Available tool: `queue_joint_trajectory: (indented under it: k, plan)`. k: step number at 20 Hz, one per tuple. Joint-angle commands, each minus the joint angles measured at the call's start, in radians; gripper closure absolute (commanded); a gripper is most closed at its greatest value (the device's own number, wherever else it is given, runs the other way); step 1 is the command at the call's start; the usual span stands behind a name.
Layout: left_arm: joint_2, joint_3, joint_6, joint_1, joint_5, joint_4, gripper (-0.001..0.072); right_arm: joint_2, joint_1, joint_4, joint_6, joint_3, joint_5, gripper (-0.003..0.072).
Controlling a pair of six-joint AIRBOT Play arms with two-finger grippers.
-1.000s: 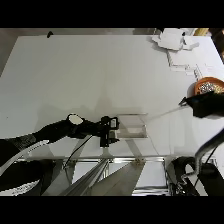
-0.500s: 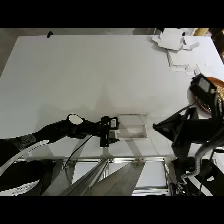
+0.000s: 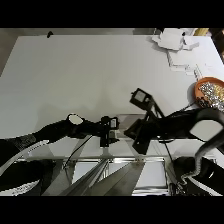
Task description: Fold the box and place the chain.
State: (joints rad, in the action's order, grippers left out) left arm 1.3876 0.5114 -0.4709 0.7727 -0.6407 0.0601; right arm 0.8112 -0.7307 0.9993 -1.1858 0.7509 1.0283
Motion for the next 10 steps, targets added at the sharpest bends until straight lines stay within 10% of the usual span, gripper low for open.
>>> queue_joint_trajectory:
  k: [1,10]
  plan:
    - [-0.001,0.000,0.000,0.001,0.000,0.000,0.0501,0.138,-0.043,0.039,0.016,-0.005,-0.062,0.0673]
    - [-0.001,0.000,0.000,0.001,0.000,0.000,0.0501,0.094,-0.016,0.228,0.129,-0.005,0.005,0.0417]
